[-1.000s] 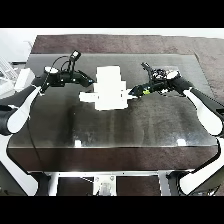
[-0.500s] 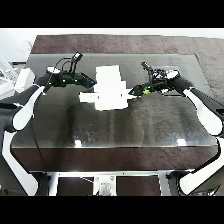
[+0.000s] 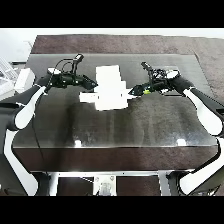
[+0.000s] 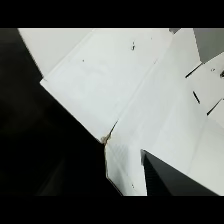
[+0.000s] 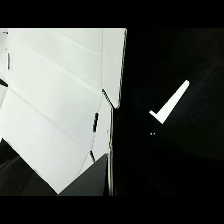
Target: Fold the box and place the chain.
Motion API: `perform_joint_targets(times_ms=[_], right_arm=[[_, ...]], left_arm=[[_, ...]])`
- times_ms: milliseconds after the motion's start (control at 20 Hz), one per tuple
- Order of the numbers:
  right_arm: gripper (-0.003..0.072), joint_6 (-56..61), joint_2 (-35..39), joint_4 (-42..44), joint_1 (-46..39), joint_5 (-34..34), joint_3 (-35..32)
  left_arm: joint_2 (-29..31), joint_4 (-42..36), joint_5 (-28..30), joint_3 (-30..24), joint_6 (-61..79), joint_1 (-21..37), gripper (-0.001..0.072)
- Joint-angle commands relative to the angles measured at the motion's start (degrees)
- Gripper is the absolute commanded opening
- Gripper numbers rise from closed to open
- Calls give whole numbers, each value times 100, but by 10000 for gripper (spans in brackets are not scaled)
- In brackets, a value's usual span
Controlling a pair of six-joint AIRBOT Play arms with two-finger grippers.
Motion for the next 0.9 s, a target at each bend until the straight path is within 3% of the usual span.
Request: perform_joint_targets(times_ms=[0,850], right_arm=[[8,2,-4,2,-4,2,7],[8,4,-4,2,-2,20,7]], left_arm=[[-15,-136,-55,24,52,-24,531],[-179,-352,-81,42,199,-24,531]])
